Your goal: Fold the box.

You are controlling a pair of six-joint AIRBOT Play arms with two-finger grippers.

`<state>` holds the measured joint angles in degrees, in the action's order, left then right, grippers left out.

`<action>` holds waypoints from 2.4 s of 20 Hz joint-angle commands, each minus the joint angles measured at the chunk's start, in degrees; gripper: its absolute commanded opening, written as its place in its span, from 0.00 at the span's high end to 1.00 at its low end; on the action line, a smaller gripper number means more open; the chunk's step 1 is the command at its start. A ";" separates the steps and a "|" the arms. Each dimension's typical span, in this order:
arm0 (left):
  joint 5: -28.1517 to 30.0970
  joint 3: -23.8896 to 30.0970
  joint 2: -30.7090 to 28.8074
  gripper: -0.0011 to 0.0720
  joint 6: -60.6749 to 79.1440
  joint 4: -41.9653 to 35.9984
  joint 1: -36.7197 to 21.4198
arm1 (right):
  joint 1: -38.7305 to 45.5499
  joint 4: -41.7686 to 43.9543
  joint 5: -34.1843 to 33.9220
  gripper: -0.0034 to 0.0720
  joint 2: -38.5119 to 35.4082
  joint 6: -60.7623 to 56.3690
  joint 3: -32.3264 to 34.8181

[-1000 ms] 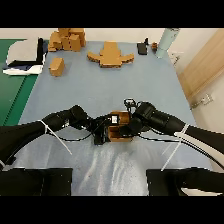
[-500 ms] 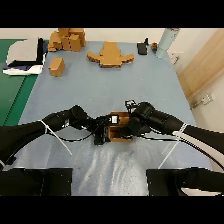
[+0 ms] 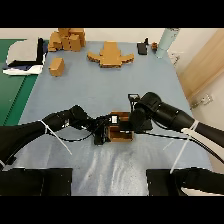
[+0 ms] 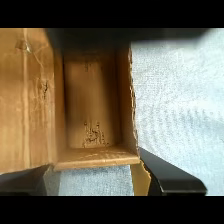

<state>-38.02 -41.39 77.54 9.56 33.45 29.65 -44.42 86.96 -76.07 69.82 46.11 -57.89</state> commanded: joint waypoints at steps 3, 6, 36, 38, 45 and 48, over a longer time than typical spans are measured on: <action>-0.02 -0.04 -0.04 0.36 -0.02 0.00 0.00 | 0.17 -6.49 -11.80 0.58 -3.48 -1.81 -3.52; -0.04 -0.04 -0.04 0.36 -0.02 -0.02 0.00 | 4.68 -15.45 -19.71 0.94 -2.47 -0.28 -3.32; 0.00 -0.04 -0.04 0.36 -0.02 -0.02 0.00 | 8.22 29.38 32.48 0.95 -16.00 86.77 21.55; -0.02 -0.04 -0.04 0.36 -0.02 -0.02 0.00 | 4.00 23.63 39.45 0.95 -20.00 86.79 24.35; 0.00 -0.04 -0.04 0.36 -0.02 -0.02 0.00 | -0.11 17.84 41.72 0.56 -25.55 91.73 31.28; -0.02 -0.04 -0.04 0.36 -0.02 -0.02 0.00 | -0.11 17.64 40.39 0.55 -25.64 93.94 31.91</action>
<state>-38.06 -41.39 77.54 9.54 33.43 29.65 -44.01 105.97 -34.83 44.84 137.16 -27.22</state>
